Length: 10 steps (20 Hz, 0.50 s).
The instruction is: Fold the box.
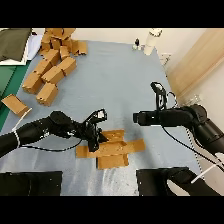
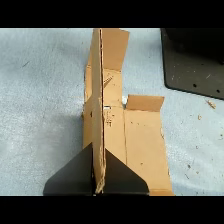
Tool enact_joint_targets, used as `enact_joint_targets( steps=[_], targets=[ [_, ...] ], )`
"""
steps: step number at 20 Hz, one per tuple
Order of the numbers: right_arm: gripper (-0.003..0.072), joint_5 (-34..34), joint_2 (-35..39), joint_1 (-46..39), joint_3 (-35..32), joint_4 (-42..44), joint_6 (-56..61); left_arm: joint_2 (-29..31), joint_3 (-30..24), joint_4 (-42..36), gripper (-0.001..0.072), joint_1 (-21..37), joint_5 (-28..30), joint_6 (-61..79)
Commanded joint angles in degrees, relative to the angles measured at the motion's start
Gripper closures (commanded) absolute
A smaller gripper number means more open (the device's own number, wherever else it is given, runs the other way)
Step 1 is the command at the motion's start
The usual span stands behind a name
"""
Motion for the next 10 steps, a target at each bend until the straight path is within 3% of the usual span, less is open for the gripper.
enact_joint_targets(
  steps=[1,6,10],
  targets=[
    [0.0681,0.66,-1.09,0.00,0.07,0.48,0.00,0.07,-0.35,0.72,0.0699,-0.02,0.20,0.39],
    [0.0683,-0.42,-0.98,0.13,0.07,1.60,-0.52,0.07,-0.33,0.66,0.0699,0.02,0.20,0.17],
    [0.0685,-15.87,3.67,7.21,-0.31,3.39,4.42,0.07,-0.33,0.68,0.0699,0.02,0.28,0.22]
  ],
)
